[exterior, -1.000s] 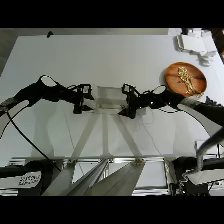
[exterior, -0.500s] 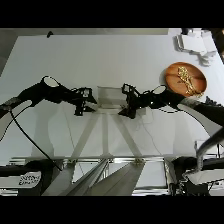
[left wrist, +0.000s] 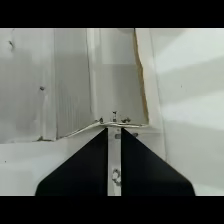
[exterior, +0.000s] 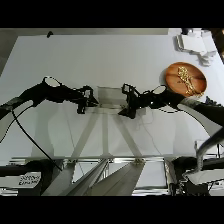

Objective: Fold the box and place the chain.

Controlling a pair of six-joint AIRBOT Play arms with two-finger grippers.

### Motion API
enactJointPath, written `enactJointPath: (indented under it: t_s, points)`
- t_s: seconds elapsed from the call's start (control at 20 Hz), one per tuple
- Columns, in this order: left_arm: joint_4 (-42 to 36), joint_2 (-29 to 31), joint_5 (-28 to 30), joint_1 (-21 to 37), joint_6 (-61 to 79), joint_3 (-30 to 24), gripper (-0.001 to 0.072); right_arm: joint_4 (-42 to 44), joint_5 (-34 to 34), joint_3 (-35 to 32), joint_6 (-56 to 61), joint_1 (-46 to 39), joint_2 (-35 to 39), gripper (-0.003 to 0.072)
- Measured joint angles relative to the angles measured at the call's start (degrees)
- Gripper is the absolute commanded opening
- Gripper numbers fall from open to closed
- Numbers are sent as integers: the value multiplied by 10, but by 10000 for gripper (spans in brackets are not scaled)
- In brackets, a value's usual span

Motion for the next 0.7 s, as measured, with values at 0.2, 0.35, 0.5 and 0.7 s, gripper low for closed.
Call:
enactJointPath:
  t_s: [0.2, 0.35, 0.5, 0.7]
  points:
    - [-19, -15, 2, -9, 3, 0, 150, 0, 0, 0, 0, 0, 0, 402]
    - [-43, -22, 5, -12, 3, 0, 298, 0, 0, 0, -1, 0, 0, 402]
    - [-56, -24, 12, -14, -16, 0, 246, 0, 0, 0, 0, 0, 0, 402]
    - [-56, -15, 15, -14, -63, 0, 70, 0, 0, 0, 1, 0, 0, 402]
